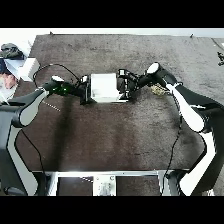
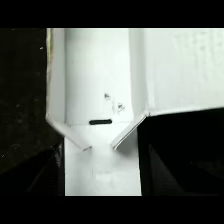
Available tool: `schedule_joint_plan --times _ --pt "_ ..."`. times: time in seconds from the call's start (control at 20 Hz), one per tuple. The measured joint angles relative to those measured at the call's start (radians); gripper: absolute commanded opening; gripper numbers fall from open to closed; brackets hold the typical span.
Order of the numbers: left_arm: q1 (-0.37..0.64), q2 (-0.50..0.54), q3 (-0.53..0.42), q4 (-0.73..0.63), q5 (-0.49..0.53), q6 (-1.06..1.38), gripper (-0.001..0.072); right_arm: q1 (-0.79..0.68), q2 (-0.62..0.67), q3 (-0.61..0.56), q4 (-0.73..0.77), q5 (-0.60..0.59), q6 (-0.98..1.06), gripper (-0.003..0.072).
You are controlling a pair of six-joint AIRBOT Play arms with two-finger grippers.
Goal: Fold the box and place the chain.
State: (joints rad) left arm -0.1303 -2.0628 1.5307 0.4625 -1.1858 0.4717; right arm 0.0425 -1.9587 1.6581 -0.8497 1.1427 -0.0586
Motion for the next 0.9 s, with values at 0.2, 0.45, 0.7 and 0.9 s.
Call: schedule_joint_plan --times 0.2,0.45,0.7,0.9 --pt "0.000 0.000 0.000 0.000 0.000 0.000 0.0407 0.020 -0.006 0.000 -0.008 -0.031 -0.001 0.0328" --pt "0.000 0.000 0.000 0.000 0.000 0.000 0.0407 0.043 -0.008 0.000 -0.002 -0.052 -0.002 0.0249" --pt "0.001 0.000 0.000 0.000 -0.001 0.000 0.0407 0.076 -0.020 0.000 0.014 -0.082 -0.023 0.0250" --pt "0.001 0.000 0.000 0.000 -0.001 0.000 0.0407 0.090 -0.026 0.000 0.033 -0.117 -0.032 0.0250"
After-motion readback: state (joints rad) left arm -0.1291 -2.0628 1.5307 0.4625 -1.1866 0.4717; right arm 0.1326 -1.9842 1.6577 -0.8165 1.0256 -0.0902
